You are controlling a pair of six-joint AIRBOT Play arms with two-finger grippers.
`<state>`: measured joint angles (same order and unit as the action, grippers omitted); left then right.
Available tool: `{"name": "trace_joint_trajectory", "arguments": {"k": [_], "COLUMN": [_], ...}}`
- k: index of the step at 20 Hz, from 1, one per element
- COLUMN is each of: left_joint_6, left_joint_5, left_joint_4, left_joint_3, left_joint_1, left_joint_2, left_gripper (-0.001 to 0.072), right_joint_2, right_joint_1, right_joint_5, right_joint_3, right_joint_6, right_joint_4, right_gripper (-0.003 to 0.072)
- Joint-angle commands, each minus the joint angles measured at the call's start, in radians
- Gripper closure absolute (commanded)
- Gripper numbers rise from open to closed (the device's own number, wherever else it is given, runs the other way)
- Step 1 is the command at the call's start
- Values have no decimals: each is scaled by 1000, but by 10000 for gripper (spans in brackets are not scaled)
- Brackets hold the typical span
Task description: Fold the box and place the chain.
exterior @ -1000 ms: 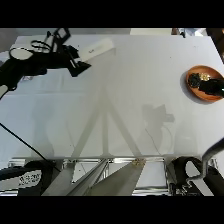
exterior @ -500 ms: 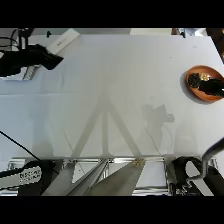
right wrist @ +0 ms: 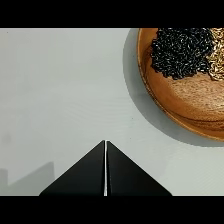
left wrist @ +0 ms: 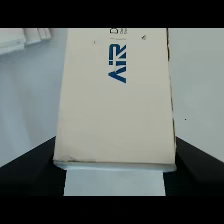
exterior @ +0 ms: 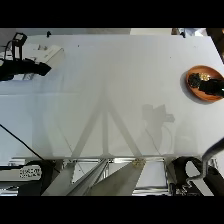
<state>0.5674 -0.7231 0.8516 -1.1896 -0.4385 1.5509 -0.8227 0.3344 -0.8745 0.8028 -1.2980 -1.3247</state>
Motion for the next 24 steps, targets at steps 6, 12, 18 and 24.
{"name": "trace_joint_trajectory", "arguments": {"k": [6, 12, 18, 24], "left_joint_6": [194, 203, 187, 109], "left_joint_5": [62, 47, 26, -53], "left_joint_4": [24, 24, 25, 25], "left_joint_3": [6, 7, 7, 7], "left_joint_1": [-3, -3, -3, -3], "left_joint_2": [187, 189, 110, -52], "left_gripper": [570, 101, 2, 1], "right_joint_2": [1, 1, 1, 1], "right_joint_1": [0, 0, 0, 0], "right_joint_5": [0, 0, 0, 0], "right_joint_3": [1, 1, 1, 1], "right_joint_6": [0, 0, 0, 0], "right_joint_4": [0, 0, 0, 0], "right_gripper": [674, 674, 674, 674]}}
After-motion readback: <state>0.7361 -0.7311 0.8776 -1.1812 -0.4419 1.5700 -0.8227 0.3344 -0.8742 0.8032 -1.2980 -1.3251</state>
